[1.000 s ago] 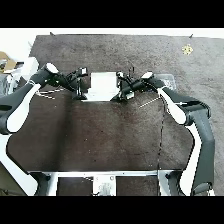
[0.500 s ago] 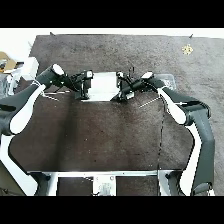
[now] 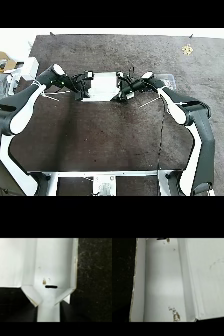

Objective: Fold the box and place the chain.

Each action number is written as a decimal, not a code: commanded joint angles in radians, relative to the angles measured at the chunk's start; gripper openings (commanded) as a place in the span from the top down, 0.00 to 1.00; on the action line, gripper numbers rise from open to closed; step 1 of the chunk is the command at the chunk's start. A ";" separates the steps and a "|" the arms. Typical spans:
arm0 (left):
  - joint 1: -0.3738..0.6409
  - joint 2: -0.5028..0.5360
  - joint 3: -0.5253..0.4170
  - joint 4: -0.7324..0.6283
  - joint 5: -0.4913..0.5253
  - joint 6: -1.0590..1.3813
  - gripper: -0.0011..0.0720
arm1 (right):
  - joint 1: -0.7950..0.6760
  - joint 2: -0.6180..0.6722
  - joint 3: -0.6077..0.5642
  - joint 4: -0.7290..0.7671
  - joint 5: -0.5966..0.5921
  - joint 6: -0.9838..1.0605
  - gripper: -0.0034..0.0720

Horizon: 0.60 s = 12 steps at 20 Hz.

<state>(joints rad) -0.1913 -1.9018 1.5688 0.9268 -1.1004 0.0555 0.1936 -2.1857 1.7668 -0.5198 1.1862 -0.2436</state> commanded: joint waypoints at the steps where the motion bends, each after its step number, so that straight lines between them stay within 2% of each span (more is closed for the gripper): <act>1: -0.001 -0.002 -0.001 -0.050 -0.008 -0.002 0.67 | 0.000 0.000 0.000 0.000 0.000 0.000 0.37; 9: -0.001 -0.003 -0.001 -0.188 0.011 0.027 0.67 | 0.000 0.000 0.000 0.000 0.000 0.000 0.37; 12: -0.001 -0.003 -0.001 -0.201 0.011 0.051 0.67 | 0.000 0.000 0.000 0.000 0.000 0.000 0.37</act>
<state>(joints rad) -0.1917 -1.9041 1.5677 0.7612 -1.0939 0.0826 0.1936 -2.1857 1.7668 -0.5198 1.1862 -0.2436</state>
